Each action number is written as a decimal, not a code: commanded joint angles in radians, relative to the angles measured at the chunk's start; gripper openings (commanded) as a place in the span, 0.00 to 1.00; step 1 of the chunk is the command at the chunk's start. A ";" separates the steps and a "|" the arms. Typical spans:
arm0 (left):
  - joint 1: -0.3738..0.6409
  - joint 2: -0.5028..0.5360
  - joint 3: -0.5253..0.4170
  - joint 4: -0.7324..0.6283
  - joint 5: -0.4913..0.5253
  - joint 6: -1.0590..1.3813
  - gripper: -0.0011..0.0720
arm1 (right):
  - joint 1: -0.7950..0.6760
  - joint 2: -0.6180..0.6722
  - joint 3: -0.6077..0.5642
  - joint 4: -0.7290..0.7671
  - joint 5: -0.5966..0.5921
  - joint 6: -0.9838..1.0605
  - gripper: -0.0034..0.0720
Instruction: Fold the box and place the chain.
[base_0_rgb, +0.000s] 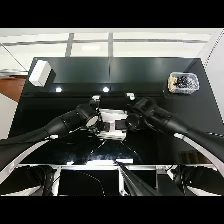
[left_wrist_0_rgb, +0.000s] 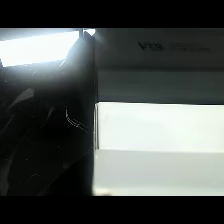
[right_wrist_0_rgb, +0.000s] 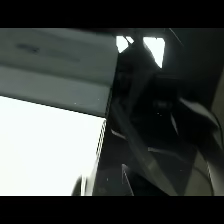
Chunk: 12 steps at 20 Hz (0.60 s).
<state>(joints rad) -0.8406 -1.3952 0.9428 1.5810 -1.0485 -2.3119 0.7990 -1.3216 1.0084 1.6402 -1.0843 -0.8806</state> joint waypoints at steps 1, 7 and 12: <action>0.000 0.000 0.000 0.000 0.000 0.000 0.05 | -0.039 0.106 0.001 0.000 -0.038 -0.079 0.47; 0.000 0.000 0.000 0.000 0.014 0.000 0.05 | -0.230 0.300 0.001 -0.061 -0.077 -0.241 0.47; 0.000 0.000 0.000 0.000 0.020 0.000 0.05 | -0.470 0.301 -0.008 -0.468 -0.006 -0.264 0.47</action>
<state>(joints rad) -0.8406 -1.3956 0.9428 1.5806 -1.0340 -2.3127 0.4519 -1.0328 1.0042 1.4075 -1.1400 -1.1164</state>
